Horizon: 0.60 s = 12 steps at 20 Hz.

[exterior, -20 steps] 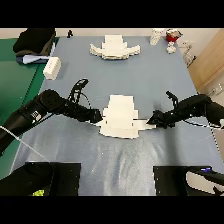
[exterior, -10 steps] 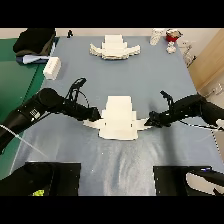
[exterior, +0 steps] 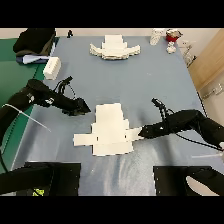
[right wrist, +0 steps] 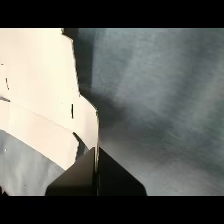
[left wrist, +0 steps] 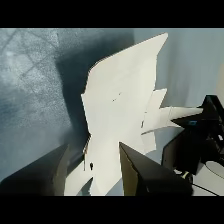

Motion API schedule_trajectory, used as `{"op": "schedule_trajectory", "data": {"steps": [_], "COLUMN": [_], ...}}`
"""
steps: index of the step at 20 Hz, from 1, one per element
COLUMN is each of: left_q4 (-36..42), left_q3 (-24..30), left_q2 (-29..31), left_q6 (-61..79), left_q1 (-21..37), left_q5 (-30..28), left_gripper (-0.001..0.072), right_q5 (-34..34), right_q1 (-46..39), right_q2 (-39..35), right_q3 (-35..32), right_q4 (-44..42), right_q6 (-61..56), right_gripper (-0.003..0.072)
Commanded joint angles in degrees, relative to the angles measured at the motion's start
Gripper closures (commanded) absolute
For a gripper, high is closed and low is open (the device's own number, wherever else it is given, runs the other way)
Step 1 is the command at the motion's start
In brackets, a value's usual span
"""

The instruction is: Fold the box.

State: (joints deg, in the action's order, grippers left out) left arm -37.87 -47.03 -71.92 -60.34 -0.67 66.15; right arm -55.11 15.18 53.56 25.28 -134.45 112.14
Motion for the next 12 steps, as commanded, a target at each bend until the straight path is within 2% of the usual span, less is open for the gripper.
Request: {"op": "schedule_trajectory", "data": {"steps": [1, 4, 8, 12], "left_q4": [4.52, 5.14, 5.73, 6.12], "left_q3": [-0.35, -1.36, -6.29, -11.39], "left_q2": [-7.13, -12.15, -17.9, -21.38], "left_q6": [7.52, 10.69, 13.11, 17.59], "left_q1": [0.92, -0.81, -3.63, -6.38], "left_q5": [1.31, 0.28, 0.68, 6.23], "left_gripper": [0.0244, 0.0244, 0.0245, 0.0245], "right_q5": [2.64, 2.6, 2.58, 2.58], "right_q1": [3.15, 3.17, 3.17, 3.17], "right_q2": [-3.28, -3.21, -3.21, -3.21], "right_q3": [-1.38, -1.38, -1.38, -1.38], "right_q4": [0.04, 0.0, 0.02, 0.04], "right_q6": [-1.68, -2.4, -2.69, -2.8], "right_gripper": [0.0684, 0.0684, 0.0684, 0.0684]}}
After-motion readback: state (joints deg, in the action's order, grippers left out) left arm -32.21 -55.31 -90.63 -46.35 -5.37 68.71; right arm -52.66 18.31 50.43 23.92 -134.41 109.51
